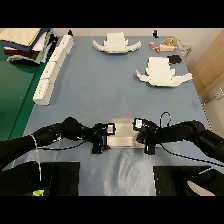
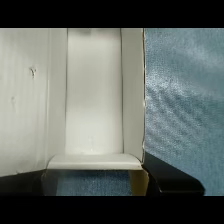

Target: Fold the box.

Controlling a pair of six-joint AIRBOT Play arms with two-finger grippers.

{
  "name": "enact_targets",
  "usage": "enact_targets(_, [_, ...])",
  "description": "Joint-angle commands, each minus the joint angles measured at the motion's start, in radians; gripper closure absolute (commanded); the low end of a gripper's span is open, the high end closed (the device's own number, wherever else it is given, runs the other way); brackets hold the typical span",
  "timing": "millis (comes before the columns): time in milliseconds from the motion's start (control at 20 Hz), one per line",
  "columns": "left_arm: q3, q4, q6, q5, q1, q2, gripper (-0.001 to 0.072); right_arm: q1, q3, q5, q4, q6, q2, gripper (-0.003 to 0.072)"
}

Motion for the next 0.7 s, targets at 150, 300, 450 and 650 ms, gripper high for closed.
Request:
enact_targets(150, [0.0, 0.0, 0.0, 0.0, 0.0, 0.0, 0.0188, 0.066, 0.0, 0.08, -0.001, -0.001, -0.03, 0.058])
enact_targets(300, [0.0, 0.0, 0.0, 0.0, 0.0, 0.0, 0.0188, 0.066, 0.0, 0.103, -0.034, 0.0, -0.03, 0.0132])
enact_targets(450, [0.0, 0.0, 0.0, 0.0, 0.0, 0.0, 0.0188, 0.066, 0.0, 0.102, -0.045, 0.0, -0.03, 0.0132])
enact_targets(650, [0.0, 0.0, 0.0, 0.0, 0.0, 0.0, 0.0188, 0.066, 0.0, 0.1, -0.045, 0.001, -0.03, 0.0132])
